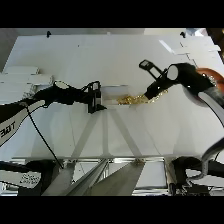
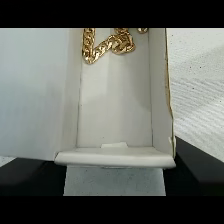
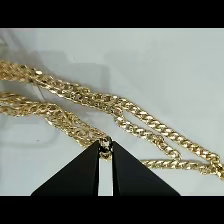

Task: Fold the box and place the chain.

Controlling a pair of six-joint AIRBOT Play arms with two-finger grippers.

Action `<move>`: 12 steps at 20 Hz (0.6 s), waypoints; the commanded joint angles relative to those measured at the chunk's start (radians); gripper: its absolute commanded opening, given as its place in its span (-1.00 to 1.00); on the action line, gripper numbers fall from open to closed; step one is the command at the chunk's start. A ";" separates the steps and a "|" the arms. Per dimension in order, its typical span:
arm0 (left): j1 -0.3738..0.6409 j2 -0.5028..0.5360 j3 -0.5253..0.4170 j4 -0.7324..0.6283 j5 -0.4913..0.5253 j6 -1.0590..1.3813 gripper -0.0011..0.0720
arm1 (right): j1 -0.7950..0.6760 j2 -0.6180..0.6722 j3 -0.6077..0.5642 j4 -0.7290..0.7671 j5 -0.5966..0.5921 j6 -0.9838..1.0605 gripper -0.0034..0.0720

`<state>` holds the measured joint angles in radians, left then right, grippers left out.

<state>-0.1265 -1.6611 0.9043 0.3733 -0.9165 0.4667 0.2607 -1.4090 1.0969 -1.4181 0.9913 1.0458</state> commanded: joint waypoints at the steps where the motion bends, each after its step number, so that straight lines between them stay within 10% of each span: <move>1: 0.000 0.000 0.000 0.000 0.000 0.000 -0.26 | 0.006 0.085 0.000 0.121 0.021 -0.040 -0.89; 12: 0.000 0.000 0.000 0.000 0.000 0.000 -0.26 | 0.200 0.069 0.031 0.386 -0.071 -0.165 -0.90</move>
<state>-0.1265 -1.6611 0.9043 0.3733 -0.9165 0.4667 0.4171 -1.3281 1.1088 -1.0805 0.9649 0.8925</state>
